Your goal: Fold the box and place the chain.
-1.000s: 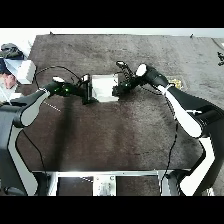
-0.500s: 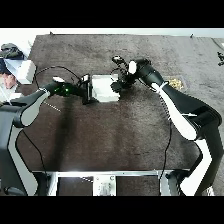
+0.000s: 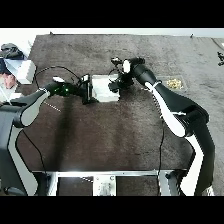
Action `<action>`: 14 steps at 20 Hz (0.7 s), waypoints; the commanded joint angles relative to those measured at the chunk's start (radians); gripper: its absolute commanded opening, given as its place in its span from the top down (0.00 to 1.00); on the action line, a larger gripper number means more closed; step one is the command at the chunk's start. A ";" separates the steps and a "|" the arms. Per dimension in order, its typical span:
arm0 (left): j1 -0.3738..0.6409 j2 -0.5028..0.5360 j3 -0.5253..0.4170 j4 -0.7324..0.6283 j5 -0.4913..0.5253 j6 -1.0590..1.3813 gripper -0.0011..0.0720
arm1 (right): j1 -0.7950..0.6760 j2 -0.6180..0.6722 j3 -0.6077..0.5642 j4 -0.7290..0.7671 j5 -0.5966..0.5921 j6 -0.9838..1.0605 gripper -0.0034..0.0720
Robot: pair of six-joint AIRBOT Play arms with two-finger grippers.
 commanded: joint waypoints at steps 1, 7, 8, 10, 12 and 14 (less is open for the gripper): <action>0.000 0.001 0.000 0.000 0.000 0.000 0.51 | 0.016 -0.013 0.010 -0.064 0.016 0.045 0.25; 0.000 0.001 0.000 0.000 0.000 0.000 0.51 | 0.027 -0.013 0.010 -0.080 -0.005 0.110 0.34; 0.000 0.001 0.000 0.000 0.000 0.000 0.51 | 0.027 -0.013 0.010 -0.083 -0.005 0.126 0.34; 0.000 0.001 0.000 0.000 0.000 0.000 0.51 | 0.028 -0.014 0.010 -0.082 -0.004 0.141 0.38; 0.000 0.001 0.000 0.000 0.000 0.000 0.51 | 0.028 -0.019 0.010 -0.081 -0.005 0.166 0.39; 0.000 0.001 0.000 0.000 0.000 0.000 0.51 | 0.027 -0.031 0.010 -0.084 -0.001 0.166 0.39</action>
